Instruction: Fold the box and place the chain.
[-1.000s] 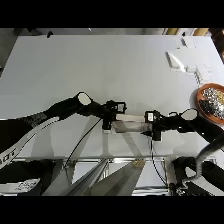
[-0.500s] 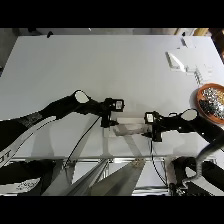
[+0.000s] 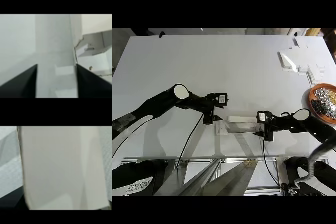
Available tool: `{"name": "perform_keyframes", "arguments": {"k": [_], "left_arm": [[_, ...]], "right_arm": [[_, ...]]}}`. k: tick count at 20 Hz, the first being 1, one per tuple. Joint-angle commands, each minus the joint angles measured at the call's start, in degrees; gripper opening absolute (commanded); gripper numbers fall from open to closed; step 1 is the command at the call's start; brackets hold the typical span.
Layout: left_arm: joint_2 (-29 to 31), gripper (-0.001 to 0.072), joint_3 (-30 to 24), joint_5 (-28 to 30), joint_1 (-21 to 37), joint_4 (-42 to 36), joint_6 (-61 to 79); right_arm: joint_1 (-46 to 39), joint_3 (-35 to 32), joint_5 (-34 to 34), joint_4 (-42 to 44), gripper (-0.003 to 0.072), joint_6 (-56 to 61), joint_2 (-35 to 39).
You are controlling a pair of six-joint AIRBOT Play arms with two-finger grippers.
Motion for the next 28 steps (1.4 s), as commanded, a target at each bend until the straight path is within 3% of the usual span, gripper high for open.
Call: {"name": "perform_keyframes", "arguments": {"k": [1,2,3,8,13,20,28], "left_arm": [[3.91,0.0182,0.07,-4.9,0.37,5.7,-3.85],[5.2,0.0051,0.07,-5.86,-0.37,7.78,-5.9],[6.36,0.0004,0.07,-6.54,-1.51,10.03,-8.48],[8.81,0.0002,0.07,-5.29,-11.72,12.17,-21.03],[8.61,0.0002,0.07,8.22,-22.08,11.87,-30.69],[5.81,0.0006,0.2,29.16,-20.68,10.21,-37.86],[-8.39,0.0003,7.17,25.22,-16.02,8.39,-39.36]], "right_arm": [[0.0,0.04,0.26,-0.09,0.0336,-0.17,0.04],[0.0,0.04,0.24,-0.09,0.0336,-0.17,0.04],[0.0,0.04,0.26,-0.11,0.0336,-0.17,0.04],[0.0,0.04,0.26,-0.11,0.0336,-0.17,0.04],[0.0,0.04,0.26,-0.11,0.0336,-0.17,0.04],[0.0,0.04,0.26,-0.11,0.0336,-0.17,0.04],[0.0,0.04,0.26,-0.13,0.0336,-0.17,0.04]]}}
